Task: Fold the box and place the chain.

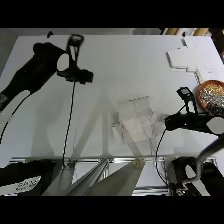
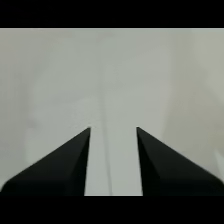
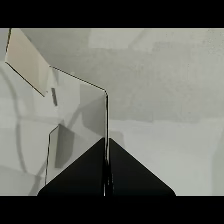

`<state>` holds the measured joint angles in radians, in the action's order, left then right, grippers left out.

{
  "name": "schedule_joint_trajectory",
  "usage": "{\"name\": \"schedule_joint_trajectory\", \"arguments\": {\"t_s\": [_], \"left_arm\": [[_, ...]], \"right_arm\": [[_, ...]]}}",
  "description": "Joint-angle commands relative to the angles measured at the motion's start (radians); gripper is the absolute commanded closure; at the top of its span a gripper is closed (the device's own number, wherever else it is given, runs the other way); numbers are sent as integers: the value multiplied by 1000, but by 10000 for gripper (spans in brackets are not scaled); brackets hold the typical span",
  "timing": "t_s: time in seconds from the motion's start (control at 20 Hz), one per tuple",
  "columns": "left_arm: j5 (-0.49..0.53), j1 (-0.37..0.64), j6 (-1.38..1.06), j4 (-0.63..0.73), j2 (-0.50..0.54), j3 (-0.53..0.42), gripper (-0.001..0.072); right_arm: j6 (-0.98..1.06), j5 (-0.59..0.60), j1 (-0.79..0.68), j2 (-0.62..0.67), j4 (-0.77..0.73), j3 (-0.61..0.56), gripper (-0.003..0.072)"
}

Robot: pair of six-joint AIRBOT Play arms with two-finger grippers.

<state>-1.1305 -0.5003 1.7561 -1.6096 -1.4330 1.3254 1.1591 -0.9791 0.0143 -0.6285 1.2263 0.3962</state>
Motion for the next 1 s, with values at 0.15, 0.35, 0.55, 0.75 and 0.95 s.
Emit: {"name": "schedule_joint_trajectory", "arguments": {"t_s": [0.15,0.35,0.55,0.75,0.95], "left_arm": [[149,-12,-845,783,-4,-274,311],[241,-24,-1276,1222,-5,-422,229],[228,-40,-1373,1296,-13,-452,193],[224,-52,-1397,1299,-43,-454,193],[222,-77,-1448,1353,-111,-453,194]], "right_arm": [[0,0,1,1,0,0,670],[-1,-1,1,1,0,0,670],[-1,-1,1,1,1,0,670],[-1,-5,1,1,1,0,670],[-1,-5,1,1,1,0,670]]}}
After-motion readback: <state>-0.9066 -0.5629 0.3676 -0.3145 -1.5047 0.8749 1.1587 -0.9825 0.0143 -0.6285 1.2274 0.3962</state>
